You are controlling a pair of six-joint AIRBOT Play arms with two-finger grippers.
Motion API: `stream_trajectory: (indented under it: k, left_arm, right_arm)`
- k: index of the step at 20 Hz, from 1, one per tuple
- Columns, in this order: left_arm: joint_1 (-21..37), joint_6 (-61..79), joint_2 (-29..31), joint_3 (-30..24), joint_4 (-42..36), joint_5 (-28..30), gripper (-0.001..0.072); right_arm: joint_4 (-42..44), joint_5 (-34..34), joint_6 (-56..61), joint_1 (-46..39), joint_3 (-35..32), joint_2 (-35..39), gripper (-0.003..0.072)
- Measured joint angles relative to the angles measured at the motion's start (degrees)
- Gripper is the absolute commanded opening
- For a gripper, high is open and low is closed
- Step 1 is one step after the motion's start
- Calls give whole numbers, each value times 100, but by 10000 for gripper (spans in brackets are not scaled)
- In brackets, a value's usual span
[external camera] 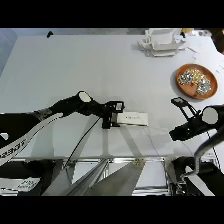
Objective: Fold the box and place the chain.
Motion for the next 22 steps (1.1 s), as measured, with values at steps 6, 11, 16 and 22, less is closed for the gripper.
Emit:
stream_trajectory:
  k: [6, 11, 16, 22]
  left_arm:
    - [0, 2, 0, 0, 0, 0, 30]
    - [0, 0, 0, 0, 0, 0, 30]
    - [0, 0, 0, 0, 0, 0, 30]
    - [0, -7, 0, 0, 2, -66, 12]
  right_arm:
    - [140, 105, -129, -133, 0, -20, 24]
    - [166, 133, -153, -151, 0, -20, 24]
    - [173, 138, -162, -151, 0, -20, 24]
    - [175, 138, -162, -151, 0, -20, 24]
